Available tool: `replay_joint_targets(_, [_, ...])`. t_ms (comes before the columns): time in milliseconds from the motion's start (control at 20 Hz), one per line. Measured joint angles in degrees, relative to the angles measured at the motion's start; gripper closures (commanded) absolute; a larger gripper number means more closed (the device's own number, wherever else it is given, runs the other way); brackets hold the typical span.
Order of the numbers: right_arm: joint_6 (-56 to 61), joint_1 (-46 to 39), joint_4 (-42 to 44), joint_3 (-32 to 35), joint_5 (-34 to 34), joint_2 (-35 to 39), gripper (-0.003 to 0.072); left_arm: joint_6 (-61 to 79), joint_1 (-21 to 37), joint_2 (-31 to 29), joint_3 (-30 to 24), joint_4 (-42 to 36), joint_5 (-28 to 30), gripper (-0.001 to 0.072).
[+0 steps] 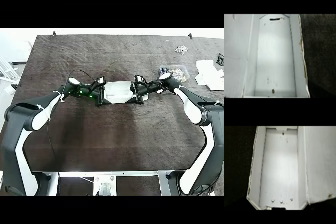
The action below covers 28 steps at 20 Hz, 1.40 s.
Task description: Fold the box and place the chain.
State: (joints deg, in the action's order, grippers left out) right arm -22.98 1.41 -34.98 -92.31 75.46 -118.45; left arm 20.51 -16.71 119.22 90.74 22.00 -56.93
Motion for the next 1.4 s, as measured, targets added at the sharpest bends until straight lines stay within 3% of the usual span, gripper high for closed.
replay_joint_targets(1300, [0.0, 0.0, 0.0, 0.0, 0.0, 0.0, 0.0109, 1.0, 0.0, 0.0, 0.0, 0.0, 0.5, 0.0074])
replay_joint_targets(1350, [0.0, 0.0, 0.0, 0.0, 0.0, 0.0, 0.0087, 1.0, 0.0, 0.0, 0.0, 0.0, 0.5, 0.0074])
replay_joint_targets(1400, [0.2, 0.0, 0.0, 0.0, 0.2, 0.0, -0.0034, 1.0, 0.0, 0.0, 0.0, 0.0, 0.5, 0.0074])
